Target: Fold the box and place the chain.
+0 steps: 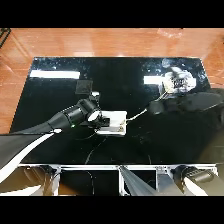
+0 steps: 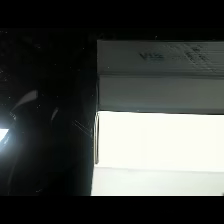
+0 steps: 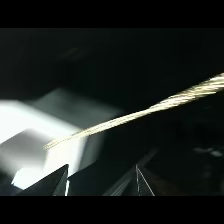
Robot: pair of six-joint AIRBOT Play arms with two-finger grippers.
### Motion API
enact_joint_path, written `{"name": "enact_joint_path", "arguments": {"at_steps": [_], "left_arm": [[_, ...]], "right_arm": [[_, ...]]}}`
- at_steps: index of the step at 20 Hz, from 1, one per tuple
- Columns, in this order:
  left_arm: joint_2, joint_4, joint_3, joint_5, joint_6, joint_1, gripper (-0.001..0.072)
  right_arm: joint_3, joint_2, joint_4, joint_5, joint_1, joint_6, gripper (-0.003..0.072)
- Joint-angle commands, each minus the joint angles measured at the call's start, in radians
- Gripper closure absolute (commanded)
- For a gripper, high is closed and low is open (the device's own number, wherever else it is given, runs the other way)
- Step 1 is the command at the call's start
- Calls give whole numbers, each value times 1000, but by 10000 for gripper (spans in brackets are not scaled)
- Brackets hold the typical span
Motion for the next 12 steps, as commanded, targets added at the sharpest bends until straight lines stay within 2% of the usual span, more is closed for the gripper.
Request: {"name": "enact_joint_path", "arguments": {"at_steps": [1, 3, 6, 9, 12], "left_arm": [[0, 0, 0, 0, 0, 1, 682], [0, 0, 0, -2, 0, 1, 682], [0, -6, 0, -5, 0, 1, 682], [0, -7, 0, -8, 0, 1, 682], [0, -6, 0, -8, 0, 2, 682]], "right_arm": [[-1, -2, -188, 130, -205, 124, 194], [20, -95, -176, 224, -284, 180, 194], [171, -322, -174, 235, -321, 231, 194], [394, -544, -180, 193, -327, 338, 194], [580, -715, -182, 95, -327, 407, 194]]}}
